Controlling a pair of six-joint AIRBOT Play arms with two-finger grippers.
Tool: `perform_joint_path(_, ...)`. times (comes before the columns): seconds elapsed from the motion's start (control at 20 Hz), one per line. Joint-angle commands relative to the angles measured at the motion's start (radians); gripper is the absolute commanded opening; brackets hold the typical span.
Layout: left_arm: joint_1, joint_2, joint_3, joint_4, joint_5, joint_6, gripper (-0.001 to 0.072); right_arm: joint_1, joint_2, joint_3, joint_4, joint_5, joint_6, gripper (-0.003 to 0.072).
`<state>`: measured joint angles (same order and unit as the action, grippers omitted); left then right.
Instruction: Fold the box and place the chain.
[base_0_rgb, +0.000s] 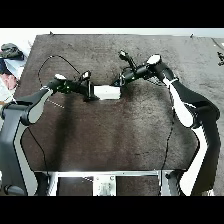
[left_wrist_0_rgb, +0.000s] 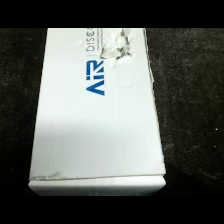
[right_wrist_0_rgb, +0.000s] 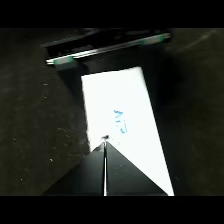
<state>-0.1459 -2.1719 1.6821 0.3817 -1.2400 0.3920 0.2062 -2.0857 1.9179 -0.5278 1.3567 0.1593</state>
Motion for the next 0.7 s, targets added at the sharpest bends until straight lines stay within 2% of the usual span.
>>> perform_joint_path(0.0, -0.001, 0.001, 0.0, 0.0, -0.001, 0.001, 0.0351, 0.007, -0.031, -0.009, 0.016, 0.02, 0.003, 0.0014)
perform_joint_path(0.1, -0.001, 0.001, 0.0, 0.0, -0.001, 0.001, 0.0351, 0.008, -0.061, -0.01, 0.007, 0.019, 0.018, 0.0014)
perform_joint_path(0.35, -0.001, 0.001, 0.0, 0.0, -0.001, 0.001, 0.0351, 0.008, -0.077, -0.01, -0.132, 0.019, 0.071, 0.0014)
perform_joint_path(0.65, -0.001, 0.001, 0.0, 0.0, -0.001, 0.001, 0.0351, 0.007, -0.069, -0.007, -0.118, -0.012, 0.071, 0.0014)
